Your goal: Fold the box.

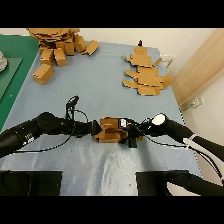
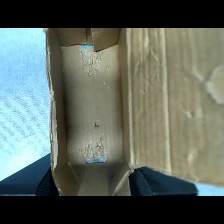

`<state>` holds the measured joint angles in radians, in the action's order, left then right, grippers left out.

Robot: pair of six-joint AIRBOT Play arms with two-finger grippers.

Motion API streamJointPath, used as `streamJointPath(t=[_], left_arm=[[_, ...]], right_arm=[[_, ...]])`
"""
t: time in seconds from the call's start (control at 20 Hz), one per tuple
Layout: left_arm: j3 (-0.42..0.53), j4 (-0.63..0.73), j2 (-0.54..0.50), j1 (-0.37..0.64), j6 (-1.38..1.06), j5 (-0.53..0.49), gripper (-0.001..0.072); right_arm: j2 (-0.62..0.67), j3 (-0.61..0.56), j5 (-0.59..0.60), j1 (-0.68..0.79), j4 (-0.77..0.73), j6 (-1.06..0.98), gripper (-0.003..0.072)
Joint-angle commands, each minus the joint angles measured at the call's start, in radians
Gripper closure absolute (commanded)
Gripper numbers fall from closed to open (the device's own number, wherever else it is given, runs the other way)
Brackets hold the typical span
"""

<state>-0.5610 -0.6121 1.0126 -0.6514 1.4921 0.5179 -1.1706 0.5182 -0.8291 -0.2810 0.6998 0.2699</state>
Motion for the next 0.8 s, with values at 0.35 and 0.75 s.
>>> streamJointPath(t=[0.35,0.75], left_arm=[[-0.247,-0.570,0.167,-0.169,0.656,0.141,0.0074],[-0.370,-0.759,0.258,-0.256,0.832,0.278,0.0073]], right_arm=[[0.000,0.000,0.000,-0.001,0.000,0.000,0.0217],[0.000,0.000,0.000,-0.001,0.000,0.000,0.0218]])
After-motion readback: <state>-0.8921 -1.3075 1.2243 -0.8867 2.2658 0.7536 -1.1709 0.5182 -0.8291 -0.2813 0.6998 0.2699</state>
